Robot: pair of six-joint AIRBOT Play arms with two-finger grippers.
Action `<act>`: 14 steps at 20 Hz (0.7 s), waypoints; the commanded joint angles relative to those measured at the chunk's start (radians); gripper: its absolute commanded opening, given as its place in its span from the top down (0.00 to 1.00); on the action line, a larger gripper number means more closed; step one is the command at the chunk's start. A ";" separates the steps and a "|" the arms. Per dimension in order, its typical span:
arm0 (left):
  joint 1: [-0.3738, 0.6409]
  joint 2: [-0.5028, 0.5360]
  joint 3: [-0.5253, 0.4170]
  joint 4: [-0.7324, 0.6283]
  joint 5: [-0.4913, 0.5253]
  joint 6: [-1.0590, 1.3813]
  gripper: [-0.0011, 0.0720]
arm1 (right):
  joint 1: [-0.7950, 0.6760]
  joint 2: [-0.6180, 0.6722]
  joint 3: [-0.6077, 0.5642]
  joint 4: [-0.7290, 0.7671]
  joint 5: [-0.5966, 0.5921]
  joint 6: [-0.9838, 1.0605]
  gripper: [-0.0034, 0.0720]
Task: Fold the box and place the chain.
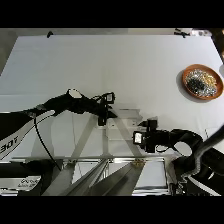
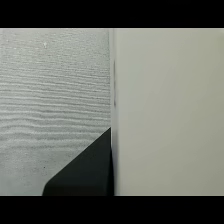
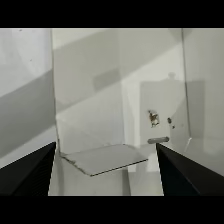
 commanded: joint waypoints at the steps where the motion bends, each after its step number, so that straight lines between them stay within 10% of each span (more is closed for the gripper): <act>1: -0.001 -0.001 0.001 0.000 0.000 0.000 0.97 | 0.009 -0.031 0.000 0.002 -0.099 0.057 0.07; 14: -0.001 -0.001 0.001 0.000 0.000 0.000 0.97 | -0.017 -0.029 0.039 0.009 -0.111 0.071 0.07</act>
